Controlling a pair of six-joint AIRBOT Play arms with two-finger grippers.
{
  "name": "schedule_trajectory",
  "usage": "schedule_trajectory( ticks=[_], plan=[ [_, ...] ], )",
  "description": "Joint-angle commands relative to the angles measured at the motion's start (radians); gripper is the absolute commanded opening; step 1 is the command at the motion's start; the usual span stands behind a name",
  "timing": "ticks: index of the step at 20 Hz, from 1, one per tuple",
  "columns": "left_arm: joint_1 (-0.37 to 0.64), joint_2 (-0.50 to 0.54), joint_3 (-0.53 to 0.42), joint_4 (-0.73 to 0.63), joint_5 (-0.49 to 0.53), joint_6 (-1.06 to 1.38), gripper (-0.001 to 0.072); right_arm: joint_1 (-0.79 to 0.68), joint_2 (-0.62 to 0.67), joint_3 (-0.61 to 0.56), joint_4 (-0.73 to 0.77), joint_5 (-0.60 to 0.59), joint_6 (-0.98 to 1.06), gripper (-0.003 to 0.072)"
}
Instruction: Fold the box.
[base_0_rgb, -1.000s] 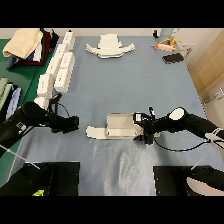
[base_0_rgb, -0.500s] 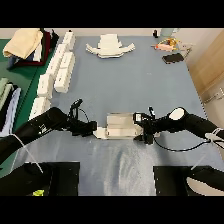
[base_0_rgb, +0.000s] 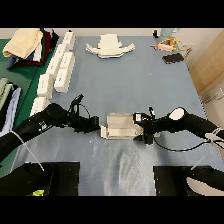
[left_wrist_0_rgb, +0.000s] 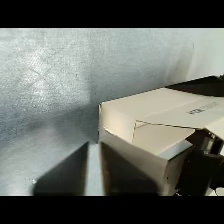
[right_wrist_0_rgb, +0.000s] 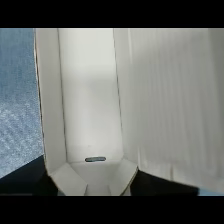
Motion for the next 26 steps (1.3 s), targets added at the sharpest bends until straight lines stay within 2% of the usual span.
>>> schedule_trajectory(
  ticks=[1, 6, 12, 16, 19, 20, 21, 23, 26],
  plan=[
    [0.008, 0.0, 0.005, -0.01, -0.02, 0.026, 0.0589, 0.001, 0.001, 0.001, 0.0, 0.0, 0.0, 0.0506],
    [0.008, 0.0, 0.005, -0.029, -0.037, 0.025, 0.0583, 0.001, 0.001, 0.001, 0.0, 0.0, 0.0, 0.0506],
    [0.007, -0.003, 0.005, -0.034, 0.004, 0.036, 0.0582, 0.001, 0.001, 0.001, 0.0, 0.0, 0.0, 0.0506],
    [-0.01, -0.003, 0.005, -0.143, -0.05, 0.115, 0.0582, 0.001, 0.001, 0.001, 0.0, 0.0, 0.0, 0.0506],
    [-0.098, -0.003, 0.005, -0.128, 0.039, 0.116, 0.058, 0.001, 0.001, 0.001, 0.0, 0.0, 0.0, 0.0506],
    [-0.127, -0.003, 0.005, -0.114, 0.076, 0.089, 0.0562, 0.001, 0.001, 0.001, 0.0, 0.0, 0.0, 0.0506],
    [-0.154, -0.003, 0.005, -0.083, 0.119, 0.047, 0.0511, 0.001, 0.001, 0.001, 0.0, 0.0, 0.0, 0.0506],
    [-0.195, -0.005, 0.011, 0.014, 0.172, -0.08, 0.0511, 0.001, 0.001, 0.001, 0.0, 0.0, 0.0, 0.0506],
    [-0.264, -0.047, 0.076, 0.27, 0.142, -0.333, 0.0511, 0.001, 0.001, 0.001, 0.0, 0.0, 0.0, 0.0506]
  ],
)
